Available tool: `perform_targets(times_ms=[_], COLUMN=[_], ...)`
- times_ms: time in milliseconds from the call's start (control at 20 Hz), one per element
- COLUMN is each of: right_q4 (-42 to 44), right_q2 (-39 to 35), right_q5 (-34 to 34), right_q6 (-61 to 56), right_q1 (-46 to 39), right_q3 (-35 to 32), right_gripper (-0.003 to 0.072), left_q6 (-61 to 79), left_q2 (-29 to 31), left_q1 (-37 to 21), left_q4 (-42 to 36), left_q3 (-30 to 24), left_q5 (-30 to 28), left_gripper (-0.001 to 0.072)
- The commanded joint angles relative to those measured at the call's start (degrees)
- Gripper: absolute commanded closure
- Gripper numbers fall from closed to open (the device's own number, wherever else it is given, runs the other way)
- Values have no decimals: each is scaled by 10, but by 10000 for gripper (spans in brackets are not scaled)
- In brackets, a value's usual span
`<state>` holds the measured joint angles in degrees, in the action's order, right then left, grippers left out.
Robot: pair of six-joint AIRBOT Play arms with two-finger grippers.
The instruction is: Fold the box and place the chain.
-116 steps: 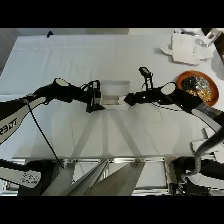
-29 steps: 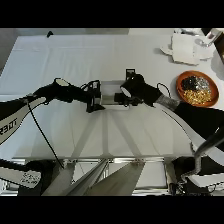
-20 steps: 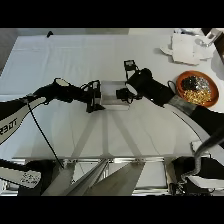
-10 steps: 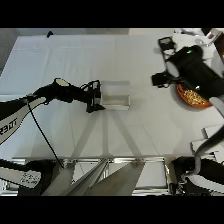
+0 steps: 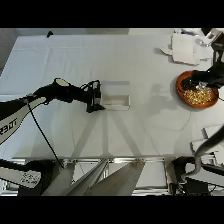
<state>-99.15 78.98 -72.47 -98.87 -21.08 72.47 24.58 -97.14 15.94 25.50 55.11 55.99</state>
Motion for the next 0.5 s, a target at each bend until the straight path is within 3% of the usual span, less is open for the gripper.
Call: perform_targets(times_ms=[0,450], right_q4=[19,8], right_q2=[53,150], right_q5=[26,30], right_q6=[32,28], right_q1=[-43,-43], right_q3=[0,0], right_gripper=[86,88], left_q6=[0,0], left_q2=[0,0], left_q1=[0,0], left_q4=[0,0], left_q3=[0,0], left_q5=[0,0], left_gripper=[317,317])
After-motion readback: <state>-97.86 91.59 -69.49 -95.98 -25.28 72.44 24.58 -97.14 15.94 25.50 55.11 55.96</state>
